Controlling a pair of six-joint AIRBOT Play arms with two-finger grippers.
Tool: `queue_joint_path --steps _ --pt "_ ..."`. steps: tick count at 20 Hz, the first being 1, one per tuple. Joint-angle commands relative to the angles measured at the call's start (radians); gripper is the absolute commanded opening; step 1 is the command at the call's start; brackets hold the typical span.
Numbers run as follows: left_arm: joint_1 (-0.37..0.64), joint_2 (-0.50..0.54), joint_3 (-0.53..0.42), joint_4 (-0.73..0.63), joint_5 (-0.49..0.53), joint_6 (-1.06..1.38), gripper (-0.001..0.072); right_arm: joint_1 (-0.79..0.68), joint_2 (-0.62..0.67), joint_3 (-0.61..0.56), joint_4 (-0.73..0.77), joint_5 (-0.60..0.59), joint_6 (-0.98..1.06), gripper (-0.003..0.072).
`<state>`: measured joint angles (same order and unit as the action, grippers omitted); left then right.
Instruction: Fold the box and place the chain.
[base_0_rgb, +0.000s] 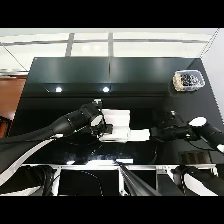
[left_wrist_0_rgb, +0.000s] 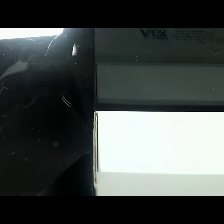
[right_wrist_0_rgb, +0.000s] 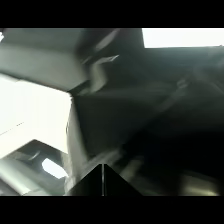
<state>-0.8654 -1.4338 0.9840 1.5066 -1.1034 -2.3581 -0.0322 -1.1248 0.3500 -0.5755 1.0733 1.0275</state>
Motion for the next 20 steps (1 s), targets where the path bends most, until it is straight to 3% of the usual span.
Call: queue_joint_path --steps 1,5,7,8,20 --pt "0.001 0.0 0.001 -0.001 -0.003 0.002 0.0027 0.084 -0.075 -0.003 0.268 0.021 -0.21 0.0015" --pt "0.001 0.0 0.001 -0.001 -0.007 0.002 0.0027 0.084 -0.075 0.107 0.241 0.107 -0.227 0.0029" --pt "0.001 0.0 0.001 -0.001 -0.008 0.002 0.0027 0.087 -0.075 0.154 0.238 0.151 -0.224 0.05" --pt "0.001 0.0 0.001 -0.002 -0.008 0.002 0.0027 0.092 -0.075 0.169 0.236 0.161 -0.224 0.0569" --pt "0.001 0.0 0.001 -0.002 -0.009 0.002 0.0027 0.398 -0.075 0.187 0.198 -0.082 -0.001 0.0562"
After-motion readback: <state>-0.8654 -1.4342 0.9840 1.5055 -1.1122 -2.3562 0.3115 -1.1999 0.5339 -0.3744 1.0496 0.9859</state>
